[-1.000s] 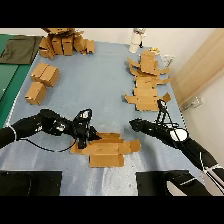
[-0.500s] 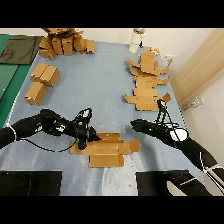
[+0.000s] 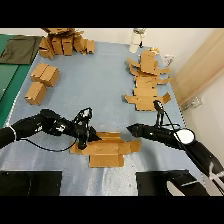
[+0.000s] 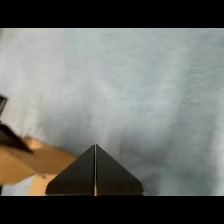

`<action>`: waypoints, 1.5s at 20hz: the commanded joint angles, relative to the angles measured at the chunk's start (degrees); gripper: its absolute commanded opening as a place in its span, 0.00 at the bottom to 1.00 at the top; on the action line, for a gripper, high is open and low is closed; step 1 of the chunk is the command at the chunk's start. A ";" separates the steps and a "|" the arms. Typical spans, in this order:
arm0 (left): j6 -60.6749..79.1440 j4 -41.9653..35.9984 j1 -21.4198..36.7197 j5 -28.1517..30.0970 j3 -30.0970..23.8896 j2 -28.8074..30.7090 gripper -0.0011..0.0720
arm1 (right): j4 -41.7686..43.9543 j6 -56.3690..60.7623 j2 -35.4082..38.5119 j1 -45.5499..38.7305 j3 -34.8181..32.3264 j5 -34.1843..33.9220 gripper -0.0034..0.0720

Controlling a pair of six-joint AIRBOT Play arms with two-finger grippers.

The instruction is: Fold the box.

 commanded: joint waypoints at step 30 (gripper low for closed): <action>0.00 -0.44 0.02 -0.02 0.00 -0.02 0.03 | -9.33 -5.68 -8.07 -0.02 -3.58 7.85 0.05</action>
